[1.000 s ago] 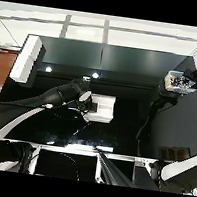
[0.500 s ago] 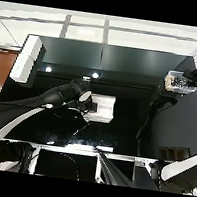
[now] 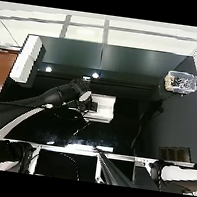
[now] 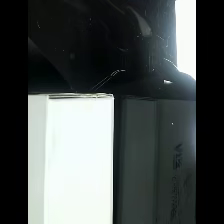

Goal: Fold the box and place the chain.

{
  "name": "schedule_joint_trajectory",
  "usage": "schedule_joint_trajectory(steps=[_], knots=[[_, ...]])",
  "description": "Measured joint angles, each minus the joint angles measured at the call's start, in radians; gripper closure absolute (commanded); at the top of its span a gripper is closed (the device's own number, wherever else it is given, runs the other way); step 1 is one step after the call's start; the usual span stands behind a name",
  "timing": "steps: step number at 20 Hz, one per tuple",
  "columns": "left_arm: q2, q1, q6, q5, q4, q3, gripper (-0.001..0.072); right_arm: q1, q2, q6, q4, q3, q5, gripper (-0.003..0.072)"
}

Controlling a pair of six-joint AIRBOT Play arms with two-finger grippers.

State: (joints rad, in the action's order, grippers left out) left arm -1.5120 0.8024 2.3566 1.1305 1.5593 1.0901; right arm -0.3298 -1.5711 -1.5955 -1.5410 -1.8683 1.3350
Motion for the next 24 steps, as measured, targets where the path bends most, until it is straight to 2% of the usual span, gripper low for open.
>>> schedule_joint_trajectory(steps=[5, 14, 18, 24], knots=[[0.000, 0.000, 0.000, 0.000, 0.000, 0.000, 0.0677, 0.000, 0.183, 0.029, 0.068, 0.000, -0.032, 0.0674], [0.000, 0.000, 0.000, 0.001, 0.000, 0.000, 0.0677, 0.031, 0.463, 0.113, 0.391, 0.000, -0.004, 0.0674], [0.000, 0.000, 0.000, 0.000, 0.001, 0.000, 0.0676, 0.130, 0.534, 0.126, 0.445, 0.005, 0.042, 0.0676], [0.000, 0.000, 0.000, 0.000, 0.003, 0.000, 0.0677, 0.302, 0.564, 0.140, 0.467, 0.006, 0.139, 0.0677]])
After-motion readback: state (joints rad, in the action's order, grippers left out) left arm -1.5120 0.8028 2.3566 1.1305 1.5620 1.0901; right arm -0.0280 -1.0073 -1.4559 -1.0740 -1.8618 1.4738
